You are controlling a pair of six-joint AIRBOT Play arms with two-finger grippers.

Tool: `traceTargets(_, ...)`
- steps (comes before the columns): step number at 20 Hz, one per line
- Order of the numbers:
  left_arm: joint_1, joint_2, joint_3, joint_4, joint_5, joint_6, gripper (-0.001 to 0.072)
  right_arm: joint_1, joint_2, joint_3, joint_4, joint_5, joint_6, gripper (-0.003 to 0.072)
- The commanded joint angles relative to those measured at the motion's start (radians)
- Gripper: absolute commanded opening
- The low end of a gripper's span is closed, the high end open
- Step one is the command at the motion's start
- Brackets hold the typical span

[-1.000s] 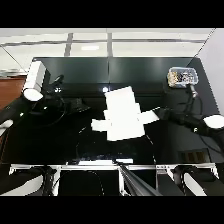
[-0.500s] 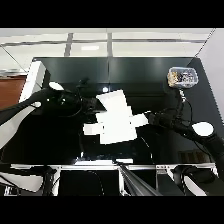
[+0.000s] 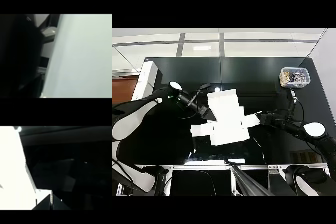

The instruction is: Fold the box and place the chain.

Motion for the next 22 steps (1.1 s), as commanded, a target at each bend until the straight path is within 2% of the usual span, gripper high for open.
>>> traceTargets(1,-0.007,-0.04,0.07,0.037,-0.024,-0.005,0.0089,0.001,0.001,0.0,-0.003,0.005,-0.001,0.0015)
traceTargets(2,-0.01,-0.04,0.082,0.037,-0.018,-0.003,0.0024,0.001,0.001,0.0,-0.003,0.005,-0.001,0.0016)
traceTargets(3,-0.01,-0.04,0.092,0.037,-0.015,-0.003,0.0024,0.001,0.001,0.0,-0.005,0.005,-0.002,0.0018)
traceTargets(4,-0.01,-0.04,0.101,0.036,-0.015,-0.003,0.0023,0.001,0.001,0.0,-0.009,0.004,-0.004,0.0142)
traceTargets(5,-0.01,-0.038,0.105,0.035,-0.015,-0.004,0.0022,-0.003,0.001,0.004,-0.014,0.006,-0.005,0.0521)
traceTargets(6,-0.009,-0.034,0.105,0.037,-0.016,-0.005,0.0022,-0.01,0.001,0.019,-0.048,0.034,-0.014,0.0711)
traceTargets(11,-0.017,0.038,0.079,0.05,-0.007,-0.001,0.002,-0.028,0.001,0.233,-0.457,0.399,-0.036,0.0711)
traceTargets(14,-0.021,0.181,-0.093,0.031,0.126,0.117,0.0019,-0.028,0.002,0.304,-0.553,0.548,-0.261,0.0706)
traceTargets(17,-0.031,0.331,-0.292,-0.104,0.302,0.399,0.0021,0.005,0.0,0.305,-0.5,0.534,-0.478,0.0706)
traceTargets(22,-0.097,0.332,-0.31,-0.087,0.386,0.877,0.0021,0.109,-0.004,0.283,-0.501,0.423,-0.683,0.0706)
